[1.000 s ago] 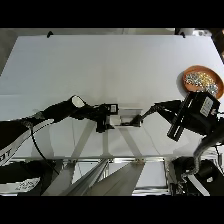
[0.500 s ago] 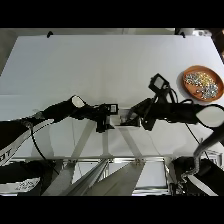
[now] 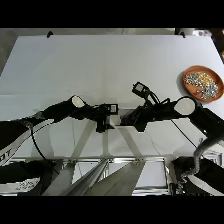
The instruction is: Fold the box and place the chain.
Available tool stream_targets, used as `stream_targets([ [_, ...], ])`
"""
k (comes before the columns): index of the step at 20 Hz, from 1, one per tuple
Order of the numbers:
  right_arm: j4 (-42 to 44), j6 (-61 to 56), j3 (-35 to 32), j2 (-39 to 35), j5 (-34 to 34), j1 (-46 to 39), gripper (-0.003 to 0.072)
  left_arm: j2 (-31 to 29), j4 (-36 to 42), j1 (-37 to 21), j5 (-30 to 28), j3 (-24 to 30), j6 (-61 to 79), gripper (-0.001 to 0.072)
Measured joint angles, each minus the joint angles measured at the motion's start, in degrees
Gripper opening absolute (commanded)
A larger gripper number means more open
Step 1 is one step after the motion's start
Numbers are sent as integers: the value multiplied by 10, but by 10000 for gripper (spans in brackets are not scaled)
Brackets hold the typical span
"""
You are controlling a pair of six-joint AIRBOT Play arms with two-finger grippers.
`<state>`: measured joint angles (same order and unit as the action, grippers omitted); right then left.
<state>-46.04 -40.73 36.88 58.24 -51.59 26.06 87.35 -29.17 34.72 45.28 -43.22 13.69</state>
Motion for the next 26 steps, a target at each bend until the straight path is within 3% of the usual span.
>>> stream_targets([
  [7, -5, -11, 0, 19, -15, 0, 178, 0, 0, 0, 0, 0, 0, 387],
  [12, -71, -21, 0, -64, -65, -33, 178, 0, 0, 0, 0, 0, 0, 387],
  [18, -189, 10, -3, -138, -176, -156, 178, 0, 0, 0, 0, 0, 0, 387],
  [24, -169, 139, -52, -128, -133, -207, 186, 0, 0, 0, 0, 0, 0, 387],
  [26, -151, 184, -67, -104, -106, -211, 247, 0, 0, 0, 0, 0, 0, 387],
])
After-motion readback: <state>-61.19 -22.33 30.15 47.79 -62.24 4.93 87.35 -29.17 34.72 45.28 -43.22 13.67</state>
